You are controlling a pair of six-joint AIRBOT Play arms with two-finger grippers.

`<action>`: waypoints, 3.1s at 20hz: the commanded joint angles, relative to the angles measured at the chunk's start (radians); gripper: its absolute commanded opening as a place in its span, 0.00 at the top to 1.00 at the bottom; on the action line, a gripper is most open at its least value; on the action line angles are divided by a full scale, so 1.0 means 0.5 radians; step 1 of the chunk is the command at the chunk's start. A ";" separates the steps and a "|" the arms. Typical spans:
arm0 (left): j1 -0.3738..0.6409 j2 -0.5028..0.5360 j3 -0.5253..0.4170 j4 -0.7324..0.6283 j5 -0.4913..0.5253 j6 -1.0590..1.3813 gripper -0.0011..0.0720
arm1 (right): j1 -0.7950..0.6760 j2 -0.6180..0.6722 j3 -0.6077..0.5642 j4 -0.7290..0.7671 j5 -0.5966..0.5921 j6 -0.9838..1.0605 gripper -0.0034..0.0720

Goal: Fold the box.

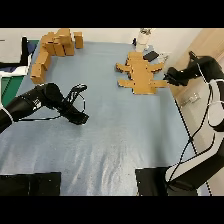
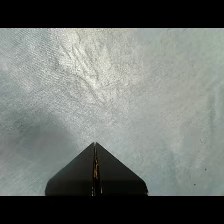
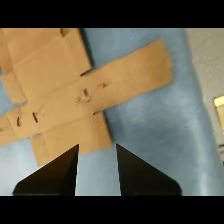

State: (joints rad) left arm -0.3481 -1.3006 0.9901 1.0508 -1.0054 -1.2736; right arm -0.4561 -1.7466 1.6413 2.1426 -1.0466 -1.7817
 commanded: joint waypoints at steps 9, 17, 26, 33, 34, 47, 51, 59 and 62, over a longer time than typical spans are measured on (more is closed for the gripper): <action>0.000 -0.001 -0.001 -0.021 0.018 0.000 0.97 | -0.230 -0.725 0.536 0.543 0.105 -0.540 0.46; 0.000 -0.001 -0.001 -0.023 0.022 0.000 0.97 | -0.217 -0.812 0.621 0.539 0.101 -0.595 0.46; 0.001 -0.001 -0.001 -0.029 0.022 0.000 0.97 | -0.207 -0.822 0.621 0.523 0.098 -0.663 0.48; 0.000 -0.001 -0.001 -0.030 0.024 0.000 0.97 | -0.205 -0.826 0.621 0.521 0.076 -0.697 0.48; 0.000 -0.001 -0.001 -0.031 0.023 0.000 0.97 | -0.205 -0.826 0.621 0.524 0.048 -0.703 0.50; 0.000 -0.001 -0.001 -0.114 0.021 0.000 0.97 | -0.191 -0.745 0.761 0.595 -0.770 -0.887 0.95; 0.001 -0.001 -0.001 -0.237 0.031 -0.005 0.97 | -0.147 -0.616 0.616 0.599 -0.932 -0.786 0.95; 0.001 -0.001 -0.001 -0.276 0.032 0.005 0.97 | 0.138 0.394 -0.799 0.529 -0.390 -0.755 0.95; 0.001 -0.001 -0.001 -0.277 -0.035 0.114 0.97 | 0.285 0.916 -1.463 0.465 -0.127 -0.609 0.95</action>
State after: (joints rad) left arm -0.3481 -1.3006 0.9901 0.9150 -0.9970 -1.2552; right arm -0.3725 -1.5047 1.1946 2.4058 -1.2476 -2.1429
